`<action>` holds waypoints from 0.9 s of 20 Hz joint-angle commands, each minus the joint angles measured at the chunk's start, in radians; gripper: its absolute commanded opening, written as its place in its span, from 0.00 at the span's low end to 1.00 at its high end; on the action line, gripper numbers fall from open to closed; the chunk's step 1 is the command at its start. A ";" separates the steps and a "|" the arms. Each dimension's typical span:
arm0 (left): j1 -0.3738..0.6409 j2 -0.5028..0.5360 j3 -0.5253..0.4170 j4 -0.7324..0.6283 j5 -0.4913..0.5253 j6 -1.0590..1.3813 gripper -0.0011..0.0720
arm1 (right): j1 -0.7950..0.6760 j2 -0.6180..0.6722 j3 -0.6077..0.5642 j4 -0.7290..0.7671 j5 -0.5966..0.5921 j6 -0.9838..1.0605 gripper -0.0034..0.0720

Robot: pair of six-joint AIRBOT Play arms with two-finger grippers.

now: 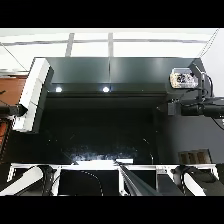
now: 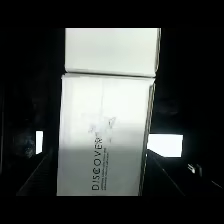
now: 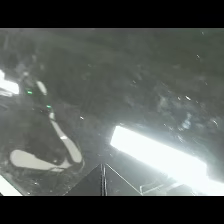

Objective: Fold the box and place the chain.

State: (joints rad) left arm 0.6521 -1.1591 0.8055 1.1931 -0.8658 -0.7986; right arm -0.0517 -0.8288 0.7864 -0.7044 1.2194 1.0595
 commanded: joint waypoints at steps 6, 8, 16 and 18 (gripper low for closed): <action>-0.033 0.227 0.182 -0.122 -0.252 -0.246 0.06 | 0.000 0.016 0.241 -0.333 0.150 0.132 0.06; -0.109 0.310 0.175 -0.153 -0.262 -0.264 0.05 | 0.013 0.084 0.232 -0.379 0.145 0.190 0.05; -0.780 0.797 -0.369 -0.050 0.079 -0.508 0.05 | 0.143 0.320 -0.285 -0.557 -0.441 0.343 0.06; -0.857 0.886 -0.443 0.025 0.086 -0.532 0.05 | 0.143 0.320 -0.286 -0.556 -0.434 0.343 0.07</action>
State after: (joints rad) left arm -0.0494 -0.4129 0.5098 1.1282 -0.8738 -1.2610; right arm 0.0826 -0.5289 0.5747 -1.2125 0.8791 1.3621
